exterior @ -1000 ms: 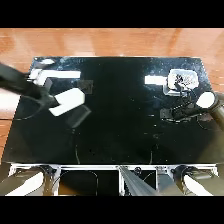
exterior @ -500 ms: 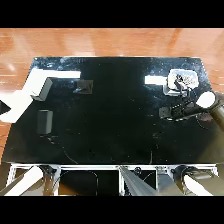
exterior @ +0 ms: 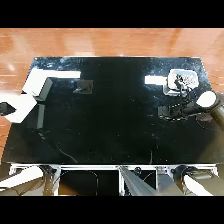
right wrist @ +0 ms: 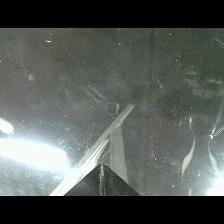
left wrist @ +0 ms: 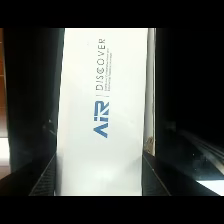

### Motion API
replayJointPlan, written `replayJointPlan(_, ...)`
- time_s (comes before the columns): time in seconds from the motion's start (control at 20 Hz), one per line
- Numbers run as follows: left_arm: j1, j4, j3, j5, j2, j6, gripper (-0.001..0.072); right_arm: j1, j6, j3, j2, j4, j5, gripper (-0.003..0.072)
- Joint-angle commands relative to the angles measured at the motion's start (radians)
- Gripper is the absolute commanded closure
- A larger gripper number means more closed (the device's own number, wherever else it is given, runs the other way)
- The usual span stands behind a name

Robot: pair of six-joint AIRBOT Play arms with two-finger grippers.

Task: Fold the box and place the chain.

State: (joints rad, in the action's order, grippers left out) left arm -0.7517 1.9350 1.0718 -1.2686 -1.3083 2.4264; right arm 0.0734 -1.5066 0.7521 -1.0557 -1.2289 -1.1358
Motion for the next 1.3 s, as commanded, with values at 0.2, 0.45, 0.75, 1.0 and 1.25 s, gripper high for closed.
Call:
replayJointPlan(0.2, 0.070, 0.001, -0.092, 0.165, -0.054, 0.040, 0.0690, -0.001, -0.019, 0.000, 0.001, 0.008, 0.000, 0.0655)
replayJointPlan(0.45, 0.116, -0.053, -0.115, 0.209, -0.053, 0.039, 0.0691, -0.001, -0.019, 0.000, 0.001, 0.005, 0.000, 0.0655)
replayJointPlan(0.75, 0.141, -0.050, -0.114, 0.210, -0.053, -0.003, 0.0502, -0.001, -0.019, 0.000, 0.001, 0.005, -0.002, 0.0655)
replayJointPlan(1.0, 0.141, -0.054, -0.097, 0.200, -0.047, -0.051, 0.0082, -0.001, -0.019, 0.000, 0.001, 0.005, -0.004, 0.0655)
replayJointPlan(1.25, 0.141, -0.116, -0.094, 0.208, 0.005, -0.051, 0.0075, -0.001, -0.018, 0.000, 0.001, 0.005, -0.004, 0.0655)
